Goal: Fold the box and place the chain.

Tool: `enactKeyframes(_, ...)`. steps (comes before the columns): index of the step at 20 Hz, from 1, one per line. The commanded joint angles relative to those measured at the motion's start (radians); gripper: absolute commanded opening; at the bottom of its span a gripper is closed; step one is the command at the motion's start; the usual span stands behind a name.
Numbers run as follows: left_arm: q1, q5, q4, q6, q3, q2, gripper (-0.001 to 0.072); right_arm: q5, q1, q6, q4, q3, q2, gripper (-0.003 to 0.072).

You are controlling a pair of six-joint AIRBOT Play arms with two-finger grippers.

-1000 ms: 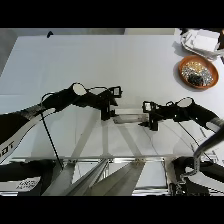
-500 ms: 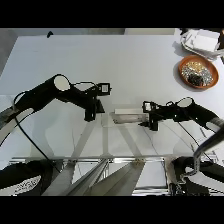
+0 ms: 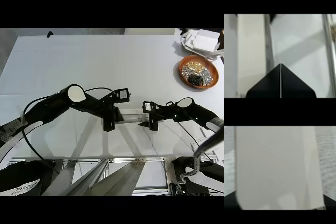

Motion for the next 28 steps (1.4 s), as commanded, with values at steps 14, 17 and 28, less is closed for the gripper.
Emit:
enactKeyframes(14,-0.011,0.492,-0.17,-0.389,0.0,-0.261,0.0001,0.0,0.0,0.0,0.0,0.0,0.0,0.0321)
enactKeyframes(17,-0.011,0.487,-0.171,-0.389,0.0,-0.258,0.0001,0.0,0.0,0.0,0.0,0.0,0.0,0.0321)
enactKeyframes(28,-0.01,0.359,0.183,-0.293,0.0,-0.058,0.0001,0.0,0.0,0.0,0.0,0.0,0.001,0.0321)
